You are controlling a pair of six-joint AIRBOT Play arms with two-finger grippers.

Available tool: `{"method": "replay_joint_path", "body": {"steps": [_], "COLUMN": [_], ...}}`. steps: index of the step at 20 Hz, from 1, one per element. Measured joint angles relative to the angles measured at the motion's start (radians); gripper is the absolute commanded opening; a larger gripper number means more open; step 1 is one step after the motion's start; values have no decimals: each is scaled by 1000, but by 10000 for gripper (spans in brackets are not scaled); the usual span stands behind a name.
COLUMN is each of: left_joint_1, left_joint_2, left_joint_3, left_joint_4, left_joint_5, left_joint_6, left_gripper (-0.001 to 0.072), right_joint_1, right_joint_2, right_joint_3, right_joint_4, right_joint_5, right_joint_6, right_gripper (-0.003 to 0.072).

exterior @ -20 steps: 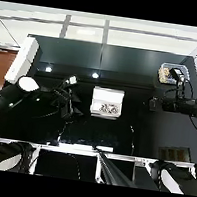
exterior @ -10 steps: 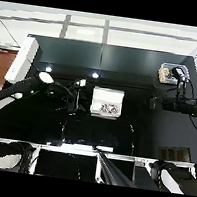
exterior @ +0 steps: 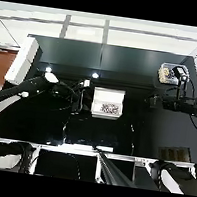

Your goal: Fold the box and place the chain.

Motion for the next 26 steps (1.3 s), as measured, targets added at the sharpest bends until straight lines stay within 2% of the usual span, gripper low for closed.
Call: {"method": "replay_joint_path", "body": {"steps": [7, 17, 19, 20, 21, 22, 24, 25, 26], "left_joint_1": [-30, -56, -69, -74, -77, -79, -82, -82, -83], "left_joint_2": [-1, -1, -1, -1, -1, -1, -1, -1, -1], "left_joint_3": [1, 1, 1, 1, 1, 1, 1, 1, 1], "left_joint_4": [59, -31, -33, -35, -37, -39, -39, -39, -39], "left_joint_5": [13, 22, 29, 35, 39, 40, 43, 44, 45], "left_joint_6": [15, 28, 39, 41, 42, 45, 47, 48, 48], "left_gripper": [713, 711, 686, 631, 532, 468, 464, 464, 465], "right_joint_1": [0, 0, 0, 0, 0, 5, 32, 57, 85], "right_joint_2": [0, 0, 0, 0, 0, -3, -9, -15, -24], "right_joint_3": [0, 0, 0, 0, 0, 0, 0, 0, 0], "right_joint_4": [-1, -1, -1, -1, -1, -1, 0, 2, 17], "right_joint_5": [-3, -4, -4, -4, -4, -7, -31, -58, -92], "right_joint_6": [0, 0, 0, 0, 0, 0, 0, 3, 16], "right_gripper": [380, 380, 381, 380, 380, 381, 383, 457, 640]}}
